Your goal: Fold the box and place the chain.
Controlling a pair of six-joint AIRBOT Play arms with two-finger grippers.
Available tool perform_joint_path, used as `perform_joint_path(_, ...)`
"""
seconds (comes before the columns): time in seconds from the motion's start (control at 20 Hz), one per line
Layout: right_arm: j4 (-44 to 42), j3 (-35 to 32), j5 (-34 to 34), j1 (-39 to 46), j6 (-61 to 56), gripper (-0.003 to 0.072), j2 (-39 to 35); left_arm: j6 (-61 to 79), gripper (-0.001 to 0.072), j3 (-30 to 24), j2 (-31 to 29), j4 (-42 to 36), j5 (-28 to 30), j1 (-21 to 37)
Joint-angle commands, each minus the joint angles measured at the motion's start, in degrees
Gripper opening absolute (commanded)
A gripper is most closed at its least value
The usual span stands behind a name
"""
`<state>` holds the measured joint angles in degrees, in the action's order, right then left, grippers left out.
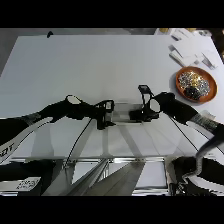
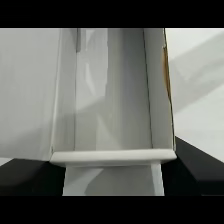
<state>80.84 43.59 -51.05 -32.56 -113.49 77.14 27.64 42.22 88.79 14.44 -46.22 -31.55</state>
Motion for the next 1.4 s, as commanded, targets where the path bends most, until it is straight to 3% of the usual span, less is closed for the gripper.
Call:
perform_joint_path(0.0,0.87,0.09,0.02,0.07,-0.02,0.0276,-2.38,0.0,0.0207,0.0,0.0,-0.07,-0.33,0.02)
perform_joint_path(0.2,3.02,0.09,-0.04,0.07,-0.11,0.0266,-5.99,0.0,0.0207,0.0,0.0,-0.04,-0.35,0.02)
perform_joint_path(0.3,3.17,0.09,-0.44,0.07,-0.11,0.0195,-6.47,-0.02,0.0207,0.0,0.0,-0.07,-0.33,0.02)
perform_joint_path(0.4,3.15,0.09,-0.39,0.07,-0.13,0.0193,-6.47,-0.02,0.0207,0.0,0.0,-0.07,-0.37,0.02)
perform_joint_path(0.6,3.08,0.09,-0.68,0.07,-0.28,0.0101,-6.25,0.0,0.0207,0.0,0.0,-0.07,-0.55,0.02)
perform_joint_path(0.85,2.71,0.09,-2.64,0.04,-0.28,0.0099,-4.24,-0.02,0.0207,0.0,0.0,-0.07,-0.74,0.02)
perform_joint_path(0.95,2.73,0.09,-2.78,0.04,-0.31,0.0021,-4.11,0.0,0.0207,0.0,0.0,-0.07,-0.74,0.02)
perform_joint_path(1.1,2.75,0.09,-2.45,0.07,-0.28,0.0024,-4.11,0.0,0.0207,0.0,0.0,-0.07,-0.74,0.02)
perform_joint_path(1.15,2.64,0.09,-1.95,0.04,-0.31,0.0117,-4.11,-0.02,0.0207,0.0,0.0,-0.07,-0.74,0.02)
perform_joint_path(1.2,2.19,0.09,-1.84,0.04,-0.33,0.0159,-4.11,0.0,0.0207,0.0,0.0,-0.07,-0.74,0.02)
perform_joint_path(1.35,1.86,0.09,-1.97,0.04,-2.16,0.0159,-3.85,0.0,0.0207,0.0,0.0,-0.04,-0.72,0.02)
